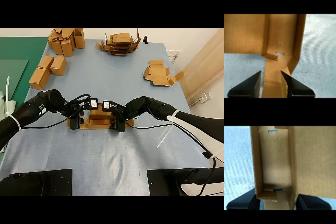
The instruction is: Fold the box.
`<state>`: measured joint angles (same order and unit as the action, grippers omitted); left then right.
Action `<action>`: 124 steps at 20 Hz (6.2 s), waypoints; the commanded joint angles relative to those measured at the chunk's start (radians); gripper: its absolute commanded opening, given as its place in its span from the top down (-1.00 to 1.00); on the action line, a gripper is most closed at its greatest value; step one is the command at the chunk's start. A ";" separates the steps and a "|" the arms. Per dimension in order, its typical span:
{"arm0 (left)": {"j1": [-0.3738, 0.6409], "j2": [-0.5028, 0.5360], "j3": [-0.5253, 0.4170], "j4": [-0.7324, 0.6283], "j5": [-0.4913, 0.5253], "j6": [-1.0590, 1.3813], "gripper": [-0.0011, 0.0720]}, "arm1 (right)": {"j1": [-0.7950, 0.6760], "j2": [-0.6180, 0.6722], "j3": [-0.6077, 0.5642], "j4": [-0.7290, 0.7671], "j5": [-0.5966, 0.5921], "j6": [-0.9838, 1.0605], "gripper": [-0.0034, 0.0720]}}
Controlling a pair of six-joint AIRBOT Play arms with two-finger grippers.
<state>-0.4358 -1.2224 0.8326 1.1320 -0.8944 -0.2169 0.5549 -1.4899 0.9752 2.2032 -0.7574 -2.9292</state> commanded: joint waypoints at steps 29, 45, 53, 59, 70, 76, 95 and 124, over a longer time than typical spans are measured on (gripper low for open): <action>-0.057 -0.063 -0.006 -0.064 0.078 0.019 0.07 | 0.000 0.000 0.001 0.000 0.000 0.000 -0.08; -0.057 -0.064 -0.006 -0.261 0.101 0.185 0.07 | 0.000 0.000 0.001 0.000 0.000 0.000 -0.07; -0.057 -0.094 -0.006 -0.328 0.100 0.229 0.07 | 0.000 0.000 0.001 0.000 -0.001 0.000 -0.07; -0.057 -0.119 -0.006 -0.347 0.098 0.229 0.51 | 0.000 0.000 0.001 0.000 -0.003 0.000 -0.07; -0.057 -0.115 -0.006 -0.347 0.099 0.227 -0.35 | 0.000 0.000 0.001 0.000 -0.004 0.000 -0.07; -0.054 0.014 -0.004 -0.341 0.050 0.207 0.36 | 0.000 0.000 0.001 0.000 -0.006 0.000 -0.08; 0.559 -0.018 -0.057 -0.135 -0.302 -0.950 0.92 | 0.000 -0.001 0.001 0.001 -0.006 0.000 -0.07; 0.272 -0.098 -0.050 -0.654 -0.263 -0.462 -0.20 | 0.000 -0.001 0.001 0.001 -0.007 0.000 -0.07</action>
<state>-0.1329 -1.3209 0.7811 0.4778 -1.2007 -0.6807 0.5549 -1.4906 0.9764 2.2036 -0.7650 -2.9295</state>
